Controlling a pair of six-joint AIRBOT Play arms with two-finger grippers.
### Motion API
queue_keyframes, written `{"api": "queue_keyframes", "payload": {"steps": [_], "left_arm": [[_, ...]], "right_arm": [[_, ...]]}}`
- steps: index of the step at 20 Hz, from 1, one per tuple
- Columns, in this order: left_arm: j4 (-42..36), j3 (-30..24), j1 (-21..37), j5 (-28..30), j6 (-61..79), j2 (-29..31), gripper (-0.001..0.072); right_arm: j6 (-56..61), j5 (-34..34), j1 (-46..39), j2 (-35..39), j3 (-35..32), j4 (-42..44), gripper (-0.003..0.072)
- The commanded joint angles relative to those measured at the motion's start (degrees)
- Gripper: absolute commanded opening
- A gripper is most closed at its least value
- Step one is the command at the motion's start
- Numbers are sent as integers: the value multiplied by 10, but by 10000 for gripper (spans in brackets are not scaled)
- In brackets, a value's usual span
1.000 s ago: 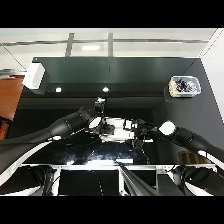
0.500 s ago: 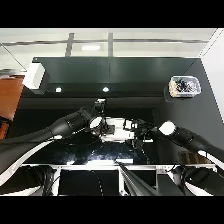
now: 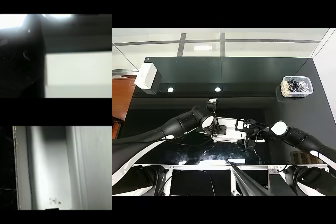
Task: Fold the box and place the chain.
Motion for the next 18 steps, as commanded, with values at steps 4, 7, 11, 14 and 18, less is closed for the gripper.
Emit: {"api": "queue_keyframes", "payload": {"steps": [4, 7, 11, 14, 18], "left_arm": [[2, 7, 1, 1, -3, 0, 248], [2, 7, 1, 1, -3, 0, 249], [2, 7, 1, 2, -3, -1, 218], [2, 7, 0, 3, 14, -5, 32], [4, 8, 2, -2, 14, -5, 31]], "right_arm": [[2, 2, 1, 0, 0, 1, 411], [2, 2, 1, 0, 0, 1, 411], [2, 2, 1, 0, 0, 1, 411], [3, 2, 1, 0, 0, 1, 411], [38, 5, 0, 7, 1, 0, 696]]}}
